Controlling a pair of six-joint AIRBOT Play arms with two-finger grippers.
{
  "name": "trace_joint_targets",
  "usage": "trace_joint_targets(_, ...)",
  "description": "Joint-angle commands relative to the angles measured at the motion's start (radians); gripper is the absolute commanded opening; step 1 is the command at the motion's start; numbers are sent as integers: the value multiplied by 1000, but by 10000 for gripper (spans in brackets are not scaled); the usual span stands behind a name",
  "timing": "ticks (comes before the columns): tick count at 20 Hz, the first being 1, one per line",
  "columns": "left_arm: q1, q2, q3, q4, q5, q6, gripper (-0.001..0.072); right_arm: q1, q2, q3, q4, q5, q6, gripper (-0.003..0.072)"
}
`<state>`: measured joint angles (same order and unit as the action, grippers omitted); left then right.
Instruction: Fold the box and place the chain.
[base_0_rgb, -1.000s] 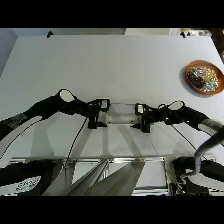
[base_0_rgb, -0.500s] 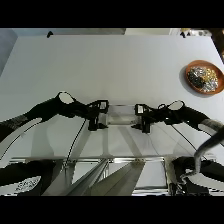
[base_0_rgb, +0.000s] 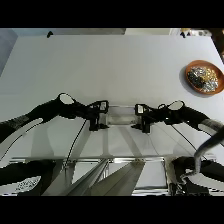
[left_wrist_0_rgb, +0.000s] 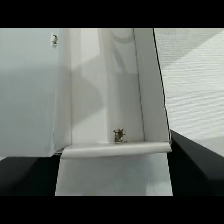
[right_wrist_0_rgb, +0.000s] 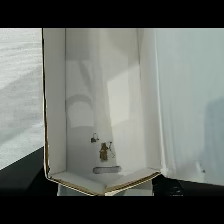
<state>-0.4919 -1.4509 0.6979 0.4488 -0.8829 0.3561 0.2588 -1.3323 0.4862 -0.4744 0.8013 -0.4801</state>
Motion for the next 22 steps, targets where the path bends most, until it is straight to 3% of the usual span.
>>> trace_joint_targets(1, -2, -7, 0, -7, 4, -3, 547, 0, 1, 0, 1, 0, 0, 402)
trace_joint_targets(4, -2, -7, 0, -6, 4, -21, 260, 0, 1, 0, 1, 0, 0, 402)
trace_joint_targets(22, -2, -6, 0, -4, -4, -50, 275, 0, 1, 0, 1, 0, 0, 402)
